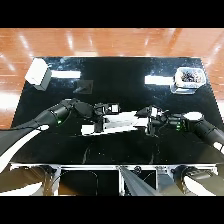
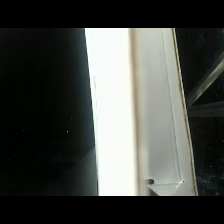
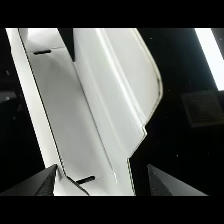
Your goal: Fold the box and place the chain.
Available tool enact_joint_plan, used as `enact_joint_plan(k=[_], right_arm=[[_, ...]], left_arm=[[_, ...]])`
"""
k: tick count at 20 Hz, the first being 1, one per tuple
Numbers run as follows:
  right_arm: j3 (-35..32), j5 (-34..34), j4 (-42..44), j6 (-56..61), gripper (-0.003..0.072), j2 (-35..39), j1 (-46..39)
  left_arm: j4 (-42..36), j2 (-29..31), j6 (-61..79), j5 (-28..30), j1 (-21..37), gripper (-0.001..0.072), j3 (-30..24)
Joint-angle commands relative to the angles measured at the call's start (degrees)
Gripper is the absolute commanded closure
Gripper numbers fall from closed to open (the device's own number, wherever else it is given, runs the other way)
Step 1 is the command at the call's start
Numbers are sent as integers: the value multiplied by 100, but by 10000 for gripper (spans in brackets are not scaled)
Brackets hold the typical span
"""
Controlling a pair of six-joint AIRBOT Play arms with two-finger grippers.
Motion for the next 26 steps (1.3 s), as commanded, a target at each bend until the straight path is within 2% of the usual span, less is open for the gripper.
enact_joint_plan(k=[1, 9, 13, 26], right_arm=[[7, 225, -22, -20, -16, 9, -28], [7, 374, -105, -87, -16, -37, 59], [7, 389, -557, -125, -15, -177, 98], [225, 219, -809, -122, -15, -479, 599]], left_arm=[[4, -2, -2, -2, 2, 694, 7], [74, 0, 85, 39, -15, 695, 7], [625, -2, 321, 33, -175, 696, 4], [581, -2, 168, -46, -175, 695, 4]])
